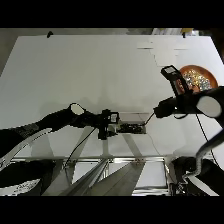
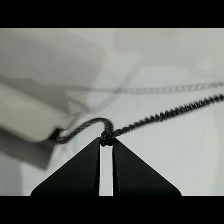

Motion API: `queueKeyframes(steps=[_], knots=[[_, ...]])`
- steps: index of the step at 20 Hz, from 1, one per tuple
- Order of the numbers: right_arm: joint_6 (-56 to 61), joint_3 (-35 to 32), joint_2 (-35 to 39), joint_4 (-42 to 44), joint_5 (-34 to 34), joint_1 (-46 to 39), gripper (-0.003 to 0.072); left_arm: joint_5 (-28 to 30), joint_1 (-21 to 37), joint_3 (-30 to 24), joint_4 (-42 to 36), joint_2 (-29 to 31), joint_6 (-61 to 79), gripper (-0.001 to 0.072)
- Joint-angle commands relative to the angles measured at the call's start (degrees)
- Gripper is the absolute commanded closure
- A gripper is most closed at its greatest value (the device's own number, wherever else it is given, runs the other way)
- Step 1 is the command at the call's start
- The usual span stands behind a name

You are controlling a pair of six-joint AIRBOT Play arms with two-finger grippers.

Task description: Fold the box and place the chain.

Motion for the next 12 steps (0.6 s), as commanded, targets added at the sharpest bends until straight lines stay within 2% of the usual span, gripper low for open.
queueKeyframes(steps=[1, 7, 12], knots=[[0.4, 0.0, 8.8, 7.3, 1.1, 4.8, 0.0666, 0.0, 0.0, 0.0, 0.0, 0.0, 0.0, 0.0502], [-1.5, 0.0, 11.7, 22.8, 1.3, 6.1, 0.0666, 0.0, 0.0, 0.0, 0.0, 0.0, 0.0, 0.0502], [-3.8, 0.0, 11.3, 24.9, -1.2, 6.1, 0.0666, 0.0, 0.0, 0.0, 0.0, 0.0, 0.0, 0.0502]])
